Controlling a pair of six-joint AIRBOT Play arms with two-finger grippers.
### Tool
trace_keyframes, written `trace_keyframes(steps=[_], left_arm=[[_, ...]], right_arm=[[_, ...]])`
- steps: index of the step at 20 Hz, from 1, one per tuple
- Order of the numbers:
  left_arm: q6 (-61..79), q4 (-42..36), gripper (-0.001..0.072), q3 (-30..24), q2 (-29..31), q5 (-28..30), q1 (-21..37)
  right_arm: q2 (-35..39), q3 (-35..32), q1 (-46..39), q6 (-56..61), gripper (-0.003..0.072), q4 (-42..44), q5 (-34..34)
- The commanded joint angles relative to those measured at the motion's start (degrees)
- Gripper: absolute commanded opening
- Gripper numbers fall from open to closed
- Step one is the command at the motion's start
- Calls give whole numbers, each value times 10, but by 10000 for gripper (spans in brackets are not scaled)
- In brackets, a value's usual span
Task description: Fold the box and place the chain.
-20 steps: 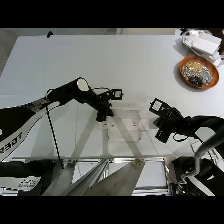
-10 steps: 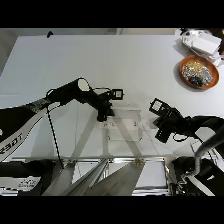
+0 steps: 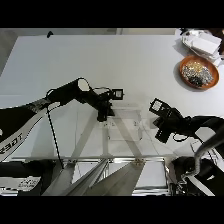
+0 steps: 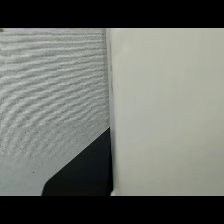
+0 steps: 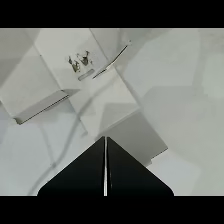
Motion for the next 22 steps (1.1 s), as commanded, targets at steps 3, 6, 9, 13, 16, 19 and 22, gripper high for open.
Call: trace_keyframes(steps=[3, 6, 9, 13, 16, 19, 22], left_arm=[[-17, 0, 7, 1, 0, 31, 0], [-19, 0, 9, 1, 0, 35, 0], [-19, 0, 11, 1, 0, 33, 0], [-19, 0, 11, 1, 0, 30, 0], [-19, 3, 11, 1, 0, 23, -1], [-19, 3, 10, 1, -3, 20, 0], [-19, 3, 10, 1, -4, 21, 0]], right_arm=[[0, 0, 1, 2, 14, 0, 0], [0, 0, 1, 2, 14, 1, 0], [0, 0, 1, 2, 14, 1, 0], [0, 0, 1, 2, 14, 1, 0], [0, 0, 1, 2, 14, 1, 0], [0, 0, 1, 2, 14, 2, 0], [0, 0, 1, 2, 14, 2, 0]])
